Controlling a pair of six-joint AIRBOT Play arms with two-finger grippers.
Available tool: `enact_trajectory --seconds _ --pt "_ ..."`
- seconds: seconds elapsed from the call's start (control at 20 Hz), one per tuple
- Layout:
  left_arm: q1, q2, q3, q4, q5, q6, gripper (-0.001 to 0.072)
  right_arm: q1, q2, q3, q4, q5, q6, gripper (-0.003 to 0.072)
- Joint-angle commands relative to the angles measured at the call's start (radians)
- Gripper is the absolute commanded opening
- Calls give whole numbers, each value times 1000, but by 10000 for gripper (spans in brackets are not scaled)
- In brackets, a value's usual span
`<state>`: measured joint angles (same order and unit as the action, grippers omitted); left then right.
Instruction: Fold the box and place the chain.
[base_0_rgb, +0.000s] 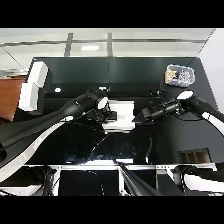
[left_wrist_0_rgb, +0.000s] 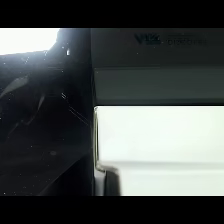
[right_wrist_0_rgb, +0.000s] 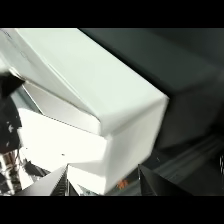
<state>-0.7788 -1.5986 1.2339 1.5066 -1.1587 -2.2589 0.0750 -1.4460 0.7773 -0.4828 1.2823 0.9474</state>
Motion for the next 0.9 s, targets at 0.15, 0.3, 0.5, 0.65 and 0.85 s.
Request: enact_trajectory --seconds 0.15,0.3,0.5,0.65,0.85 --pt "0 0 1 0 0 0 26 89 0 56 -29 -140 89 467" --pt "0 0 1 0 0 0 26 93 0 64 -54 -163 143 467" --pt "0 0 1 0 2 0 26 150 0 69 -106 -230 223 467" --pt "0 0 1 0 2 0 26 221 0 112 -283 -259 383 467" --pt "0 0 1 0 2 0 26 360 -1 204 -585 -281 684 467"
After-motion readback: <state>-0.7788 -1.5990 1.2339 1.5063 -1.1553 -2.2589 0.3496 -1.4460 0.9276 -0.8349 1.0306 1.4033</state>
